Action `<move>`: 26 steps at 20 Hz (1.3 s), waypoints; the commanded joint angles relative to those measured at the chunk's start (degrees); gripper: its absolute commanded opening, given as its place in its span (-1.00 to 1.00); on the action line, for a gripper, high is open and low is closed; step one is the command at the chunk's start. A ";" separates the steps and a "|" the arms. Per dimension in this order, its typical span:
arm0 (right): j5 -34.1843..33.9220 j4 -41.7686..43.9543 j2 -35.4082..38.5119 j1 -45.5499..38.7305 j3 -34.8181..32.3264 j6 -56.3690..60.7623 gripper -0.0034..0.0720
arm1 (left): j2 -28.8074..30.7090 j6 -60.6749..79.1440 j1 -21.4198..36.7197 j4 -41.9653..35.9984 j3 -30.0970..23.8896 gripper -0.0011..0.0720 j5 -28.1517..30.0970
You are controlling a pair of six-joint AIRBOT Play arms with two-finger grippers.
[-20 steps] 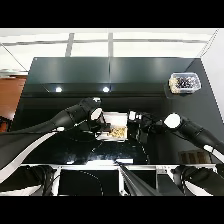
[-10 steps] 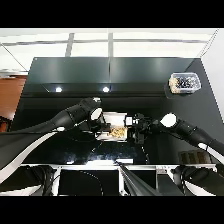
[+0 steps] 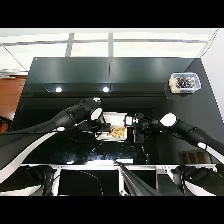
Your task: Fold the box and place the chain.
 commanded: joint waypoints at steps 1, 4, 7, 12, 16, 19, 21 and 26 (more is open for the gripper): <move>1.49 -0.63 -0.04 -0.24 0.00 2.54 -0.78 | 0.00 0.04 0.04 0.02 -0.02 -0.88 0.02; 1.49 -6.12 1.86 -0.55 0.00 10.93 -0.78 | 0.00 0.04 0.04 0.02 -0.02 -0.88 0.04; 5.49 -14.49 8.02 -3.23 0.02 30.27 -0.78 | 0.00 0.04 0.04 0.02 -0.02 -0.88 0.17; 18.47 -7.10 19.32 -5.31 0.74 46.53 -0.78 | 0.00 0.02 0.04 -0.02 -0.02 -0.88 0.15; 15.21 15.56 19.52 -3.58 0.74 47.60 -0.77 | -0.02 0.02 0.04 0.02 -0.02 -0.88 0.07; 12.31 16.31 19.54 -3.13 0.74 48.22 0.24 | -0.02 0.02 0.04 -0.02 -0.02 -0.88 1.03; 12.52 14.88 19.67 -5.27 0.81 48.26 0.72 | 0.00 0.02 0.04 -0.55 -0.02 -0.88 0.98; 22.97 13.94 21.44 -21.59 0.83 48.26 0.69 | 0.35 -0.31 0.04 -1.70 2.01 0.25 -2.78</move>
